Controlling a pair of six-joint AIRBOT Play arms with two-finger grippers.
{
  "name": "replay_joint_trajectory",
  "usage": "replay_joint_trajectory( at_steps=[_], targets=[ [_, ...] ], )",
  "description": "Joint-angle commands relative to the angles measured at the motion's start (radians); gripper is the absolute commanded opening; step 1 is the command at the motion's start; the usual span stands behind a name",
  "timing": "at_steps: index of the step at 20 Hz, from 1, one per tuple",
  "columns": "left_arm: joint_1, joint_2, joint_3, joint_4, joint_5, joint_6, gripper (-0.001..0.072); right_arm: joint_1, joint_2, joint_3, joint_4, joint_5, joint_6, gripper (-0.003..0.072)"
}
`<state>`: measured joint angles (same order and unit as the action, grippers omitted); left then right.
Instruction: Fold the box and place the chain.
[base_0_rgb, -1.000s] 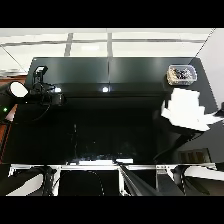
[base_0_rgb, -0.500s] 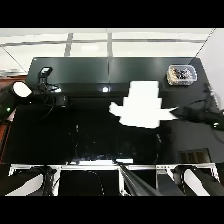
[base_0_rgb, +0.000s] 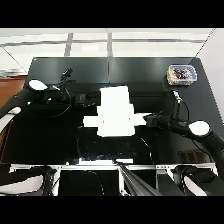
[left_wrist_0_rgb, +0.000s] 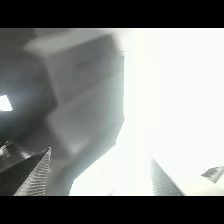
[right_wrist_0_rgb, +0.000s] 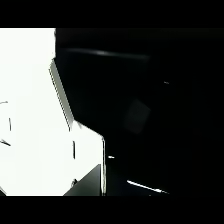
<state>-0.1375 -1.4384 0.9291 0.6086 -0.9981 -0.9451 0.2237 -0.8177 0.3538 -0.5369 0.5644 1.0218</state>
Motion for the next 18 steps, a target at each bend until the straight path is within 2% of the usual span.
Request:
replay_joint_trajectory(
  at_steps=[1, 3, 5, 6, 7, 8, 10, 13, 16, 18],
  targets=[
    [-0.049, -0.142, 0.114, -0.072, -0.058, 0.08, 0.0706, 0.04, 0.003, -0.005, 0.001, -0.033, -0.006, 0.0013],
    [-0.082, -0.233, 0.211, -0.073, -0.157, 0.082, 0.0706, 0.04, 0.003, -0.005, 0.001, -0.026, -0.006, 0.0013],
    [-0.103, -0.316, 0.29, -0.074, -0.301, 0.127, 0.0684, 0.04, 0.003, -0.005, 0.001, -0.026, -0.006, 0.0013],
    [-0.111, -0.345, 0.319, -0.074, -0.373, 0.178, 0.0665, 0.04, 0.003, -0.005, 0.001, -0.023, -0.008, 0.0013],
    [-0.118, -0.369, 0.34, -0.071, -0.435, 0.242, 0.0592, 0.04, 0.003, -0.005, 0.001, -0.018, -0.01, 0.0013],
    [-0.122, -0.385, 0.356, -0.061, -0.465, 0.268, 0.058, 0.04, 0.003, -0.005, 0.001, -0.011, -0.01, 0.0013],
    [-0.126, -0.401, 0.377, -0.034, -0.487, 0.298, 0.0405, 0.04, 0.003, -0.005, 0.001, 0.0, -0.01, 0.0013],
    [-0.133, -0.402, 0.388, 0.044, -0.51, 0.348, 0.0343, 0.04, 0.003, -0.005, 0.001, 0.0, -0.012, 0.0013],
    [-0.147, -0.402, 0.389, 0.053, -0.463, 0.351, 0.0328, 0.04, 0.003, -0.005, 0.0, 0.0, -0.014, 0.0013],
    [-0.163, -0.402, 0.389, 0.053, -0.463, 0.377, 0.0207, 0.04, 0.003, -0.005, 0.001, 0.0, -0.014, 0.0013]
  ],
)
